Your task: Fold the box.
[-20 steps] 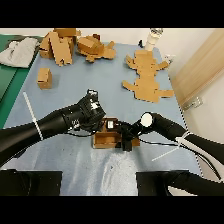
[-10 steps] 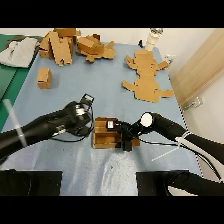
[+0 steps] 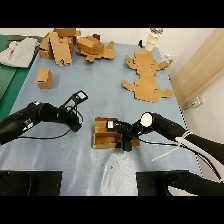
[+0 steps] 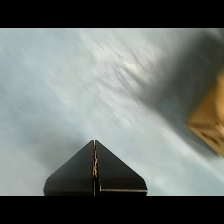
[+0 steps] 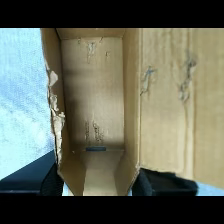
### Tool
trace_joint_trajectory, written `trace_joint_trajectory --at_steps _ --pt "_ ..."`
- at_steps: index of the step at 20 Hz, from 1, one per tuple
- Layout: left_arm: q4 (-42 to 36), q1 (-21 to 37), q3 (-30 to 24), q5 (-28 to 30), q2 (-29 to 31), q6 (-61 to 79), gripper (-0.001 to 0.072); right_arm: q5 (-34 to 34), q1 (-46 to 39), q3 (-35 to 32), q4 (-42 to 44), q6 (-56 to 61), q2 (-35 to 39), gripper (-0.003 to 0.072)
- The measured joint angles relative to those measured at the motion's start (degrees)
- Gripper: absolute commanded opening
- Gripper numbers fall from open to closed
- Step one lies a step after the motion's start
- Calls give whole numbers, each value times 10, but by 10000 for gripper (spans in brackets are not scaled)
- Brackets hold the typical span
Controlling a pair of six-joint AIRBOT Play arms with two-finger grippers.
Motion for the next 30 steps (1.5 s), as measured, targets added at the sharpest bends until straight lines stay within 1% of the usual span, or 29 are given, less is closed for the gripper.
trace_joint_trajectory --at_steps 2,3,4,5,6,7,9,10,11,12,13,14,15,17,20,24,28,30 --pt "-38 11 -4 76 -21 31 12 0 0 0 1 0 0 468" --pt "-52 12 -6 103 -29 57 13 0 0 0 1 0 0 468" --pt "-66 12 -8 121 -35 95 12 0 0 0 2 0 0 468" --pt "-85 16 -9 125 -39 143 11 0 0 0 2 0 0 468" --pt "-115 22 -10 110 -42 200 11 0 0 0 2 0 0 468" --pt "-166 32 -11 75 -44 271 12 0 0 0 2 0 0 468" --pt "-306 66 -12 -35 -50 433 15 0 0 0 2 0 0 468" --pt "-372 83 -12 -80 -55 506 15 0 0 0 2 0 0 468" --pt "-421 97 -12 -110 -61 567 17 0 0 0 3 0 0 468" --pt "-452 107 -12 -130 -68 610 253 0 0 0 3 0 0 468" --pt "-471 114 -12 -145 -76 643 618 0 0 0 4 0 0 468" --pt "-485 117 -12 -158 -85 671 698 0 0 0 4 0 0 468" --pt "-493 117 -12 -169 -92 691 698 0 0 0 5 0 0 468" --pt "-484 109 -12 -181 -101 717 698 0 0 0 5 0 0 468" --pt "-424 84 -12 -193 -107 724 698 0 0 0 5 0 0 468" --pt "-343 55 -12 -197 -109 684 698 0 0 0 6 0 0 468" --pt "-329 22 -12 -197 -108 664 698 0 0 0 6 0 0 468" --pt "-328 5 -12 -186 -108 660 698 0 0 0 6 0 0 468"
